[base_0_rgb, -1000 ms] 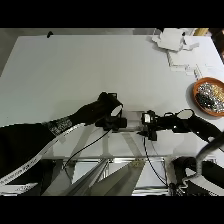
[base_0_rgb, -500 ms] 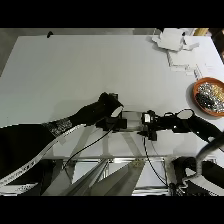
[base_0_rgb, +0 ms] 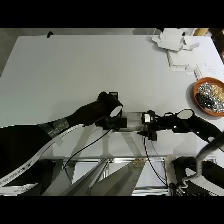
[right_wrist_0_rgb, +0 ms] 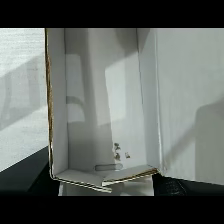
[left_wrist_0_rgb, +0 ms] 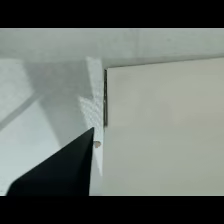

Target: Fold the box and place the chain.

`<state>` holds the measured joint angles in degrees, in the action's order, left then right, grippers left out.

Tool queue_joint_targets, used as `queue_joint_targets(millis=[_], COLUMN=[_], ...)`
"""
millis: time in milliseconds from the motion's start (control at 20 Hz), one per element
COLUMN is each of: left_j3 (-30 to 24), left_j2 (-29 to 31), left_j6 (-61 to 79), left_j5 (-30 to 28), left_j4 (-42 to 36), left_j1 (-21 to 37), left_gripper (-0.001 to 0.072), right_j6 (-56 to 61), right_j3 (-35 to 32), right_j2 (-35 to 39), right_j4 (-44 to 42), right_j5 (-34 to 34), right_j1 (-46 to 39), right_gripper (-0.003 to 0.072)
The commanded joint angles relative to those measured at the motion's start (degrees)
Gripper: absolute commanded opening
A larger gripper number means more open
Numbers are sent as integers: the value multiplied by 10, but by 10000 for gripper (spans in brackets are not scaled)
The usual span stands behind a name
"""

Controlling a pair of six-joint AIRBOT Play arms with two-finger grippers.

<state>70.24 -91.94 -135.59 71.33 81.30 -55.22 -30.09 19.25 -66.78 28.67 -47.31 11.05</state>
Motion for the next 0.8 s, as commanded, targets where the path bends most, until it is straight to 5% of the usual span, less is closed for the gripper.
queue_joint_targets(millis=[0,300,350,450,500,750], left_j3=[0,-13,-25,-72,-103,-296], left_j2=[43,148,172,230,259,355], left_j6=[74,211,237,273,300,737], left_j5=[16,35,38,36,26,-163], left_j4=[18,11,6,3,4,-65], left_j1=[14,66,78,101,115,241], left_gripper=[330,352,392,639,647,648], right_j6=[0,0,0,0,0,0], right_j3=[0,0,0,0,0,0], right_j2=[0,0,0,0,0,0], right_j4=[0,0,0,0,0,0], right_j5=[0,0,0,0,0,0], right_j1=[0,0,0,0,0,0], right_gripper=[443,443,443,443,443,443])
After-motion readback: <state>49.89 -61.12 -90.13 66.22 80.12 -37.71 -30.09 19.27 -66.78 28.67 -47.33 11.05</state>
